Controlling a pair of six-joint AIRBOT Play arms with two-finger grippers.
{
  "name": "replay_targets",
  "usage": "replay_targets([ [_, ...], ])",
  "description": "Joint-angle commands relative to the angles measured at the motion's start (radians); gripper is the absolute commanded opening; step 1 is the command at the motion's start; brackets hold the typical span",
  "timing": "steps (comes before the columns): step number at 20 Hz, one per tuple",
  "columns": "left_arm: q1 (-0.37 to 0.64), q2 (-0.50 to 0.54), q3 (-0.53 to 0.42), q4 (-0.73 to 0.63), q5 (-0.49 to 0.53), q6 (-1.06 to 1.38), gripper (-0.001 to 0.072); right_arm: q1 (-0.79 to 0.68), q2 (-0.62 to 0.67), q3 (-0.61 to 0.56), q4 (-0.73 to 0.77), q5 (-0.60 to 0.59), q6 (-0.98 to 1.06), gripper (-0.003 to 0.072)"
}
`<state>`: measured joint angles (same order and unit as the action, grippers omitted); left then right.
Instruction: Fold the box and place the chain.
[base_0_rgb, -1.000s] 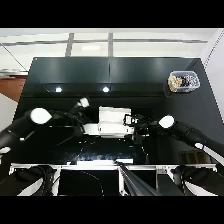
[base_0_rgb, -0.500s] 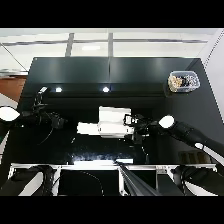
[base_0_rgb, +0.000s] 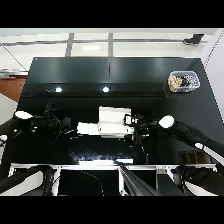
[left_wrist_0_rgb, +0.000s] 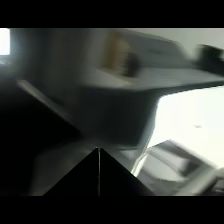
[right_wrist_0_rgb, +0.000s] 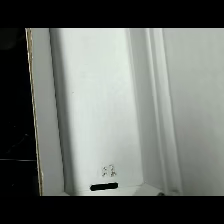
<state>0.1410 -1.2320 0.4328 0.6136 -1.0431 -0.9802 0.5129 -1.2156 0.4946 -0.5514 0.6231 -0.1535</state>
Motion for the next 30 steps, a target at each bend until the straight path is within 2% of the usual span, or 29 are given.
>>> replay_targets([
  [1, -0.043, -0.127, -0.003, -0.219, -0.037, 0.174, 0.0029, 0.001, -0.001, -0.001, 0.000, 0.000, 0.000, 0.0471],
  [5, -0.156, -0.135, 0.008, -0.218, -0.017, 0.196, 0.0029, 0.001, -0.001, -0.001, 0.000, 0.000, 0.000, 0.0471],
  [7, -0.180, -0.135, 0.025, -0.219, -0.023, 0.196, 0.0030, 0.001, -0.001, -0.001, 0.000, 0.000, 0.000, 0.0471],
  [8, -0.181, -0.134, 0.038, -0.218, -0.039, 0.196, 0.0078, 0.001, -0.001, -0.001, 0.000, 0.000, 0.000, 0.0471],
  [9, -0.180, -0.133, 0.052, -0.214, -0.053, 0.196, 0.0287, 0.001, -0.001, -0.001, 0.000, 0.000, 0.000, 0.0471],
  [10, -0.180, -0.133, 0.069, -0.201, -0.076, 0.195, 0.0638, 0.001, -0.001, -0.001, 0.000, 0.000, 0.000, 0.0471],
  [11, -0.180, -0.133, 0.085, -0.183, -0.104, 0.192, 0.0705, 0.001, -0.001, -0.001, 0.000, 0.000, 0.000, 0.0471],
  [14, -0.181, -0.133, 0.127, -0.147, -0.175, 0.159, 0.0705, 0.001, -0.001, -0.001, 0.000, 0.000, 0.000, 0.0471],
  [19, -0.230, -0.131, 0.172, -0.149, -0.180, 0.119, 0.0703, 0.001, -0.001, -0.001, 0.000, 0.000, 0.000, 0.0471],
  [25, -0.271, -0.111, 0.185, -0.140, -0.137, 0.078, 0.0703, 0.001, -0.001, -0.001, 0.000, 0.000, 0.000, 0.0471],
  [30, -0.332, -0.017, 0.185, -0.063, -0.010, -0.042, 0.0703, 0.001, -0.001, -0.001, 0.000, 0.000, 0.000, 0.0471],
])
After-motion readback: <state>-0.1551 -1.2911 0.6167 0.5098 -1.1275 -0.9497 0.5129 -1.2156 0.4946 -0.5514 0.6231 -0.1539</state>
